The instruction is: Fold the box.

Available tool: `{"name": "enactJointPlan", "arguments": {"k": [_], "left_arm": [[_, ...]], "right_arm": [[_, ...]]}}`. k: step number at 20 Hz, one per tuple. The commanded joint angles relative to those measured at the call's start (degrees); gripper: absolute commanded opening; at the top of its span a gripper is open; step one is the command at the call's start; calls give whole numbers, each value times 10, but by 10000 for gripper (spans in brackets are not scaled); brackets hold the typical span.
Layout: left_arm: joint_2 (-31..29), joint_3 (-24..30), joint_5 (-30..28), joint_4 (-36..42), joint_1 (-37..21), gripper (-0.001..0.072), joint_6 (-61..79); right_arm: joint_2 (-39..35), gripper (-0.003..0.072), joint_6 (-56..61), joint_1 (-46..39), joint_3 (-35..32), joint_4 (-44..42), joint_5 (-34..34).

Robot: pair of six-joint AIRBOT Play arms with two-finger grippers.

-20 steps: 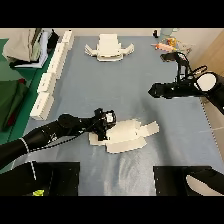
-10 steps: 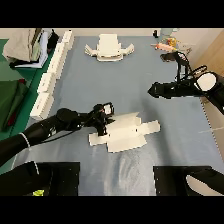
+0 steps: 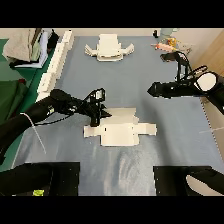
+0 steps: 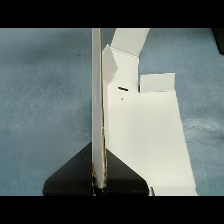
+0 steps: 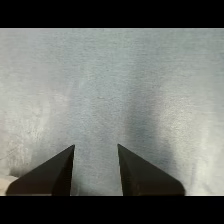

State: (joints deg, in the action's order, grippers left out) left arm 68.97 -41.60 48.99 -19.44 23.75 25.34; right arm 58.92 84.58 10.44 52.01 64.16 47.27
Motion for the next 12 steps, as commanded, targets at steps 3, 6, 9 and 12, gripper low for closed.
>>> {"name": "enactJointPlan", "arguments": {"k": [3, 6, 9, 12], "left_arm": [[2, -8, -34, 4, 20, 11, 54], [-2, 1, -33, 29, 20, 9, 95], [-8, 40, -39, 144, 20, 9, 217], [-20, 85, -86, 196, 23, 9, 273]], "right_arm": [[1, 405, 0, 0, 0, -5, -6], [0, 405, 0, 0, 0, -5, -13], [0, 405, 0, 0, 0, -6, -13], [1, 405, 0, 0, 0, -5, -13]]}}
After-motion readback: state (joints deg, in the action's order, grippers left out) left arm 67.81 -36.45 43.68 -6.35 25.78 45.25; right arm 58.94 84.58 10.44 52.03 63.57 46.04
